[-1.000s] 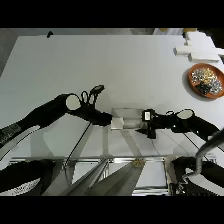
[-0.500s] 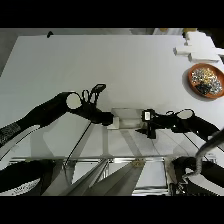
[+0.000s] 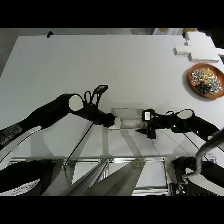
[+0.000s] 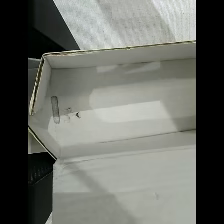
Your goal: Fold the box and place the chain.
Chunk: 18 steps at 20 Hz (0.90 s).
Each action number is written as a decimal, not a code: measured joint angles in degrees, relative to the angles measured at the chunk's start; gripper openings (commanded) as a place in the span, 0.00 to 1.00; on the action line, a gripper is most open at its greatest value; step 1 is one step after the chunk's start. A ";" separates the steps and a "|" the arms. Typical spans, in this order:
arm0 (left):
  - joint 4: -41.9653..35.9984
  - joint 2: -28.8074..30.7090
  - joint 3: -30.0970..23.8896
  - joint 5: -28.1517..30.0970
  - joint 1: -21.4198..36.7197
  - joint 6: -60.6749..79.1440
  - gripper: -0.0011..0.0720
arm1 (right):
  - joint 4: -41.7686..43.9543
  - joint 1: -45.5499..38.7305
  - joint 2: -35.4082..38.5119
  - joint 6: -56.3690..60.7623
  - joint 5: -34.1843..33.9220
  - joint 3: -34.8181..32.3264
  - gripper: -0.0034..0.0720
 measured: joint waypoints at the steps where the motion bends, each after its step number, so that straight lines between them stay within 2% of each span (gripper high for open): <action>1: 0.50 -0.09 0.24 0.22 -0.33 -0.87 0.49 | 0.00 0.00 0.00 0.02 -0.02 0.00 0.59; 8: 6.27 -2.93 4.35 -0.26 -4.20 -8.57 0.48 | 0.00 0.00 0.00 0.00 0.00 0.00 0.59; 18: 17.81 -7.82 12.28 -7.04 -8.17 -23.58 0.48 | 0.00 0.00 0.00 0.00 0.00 0.00 0.59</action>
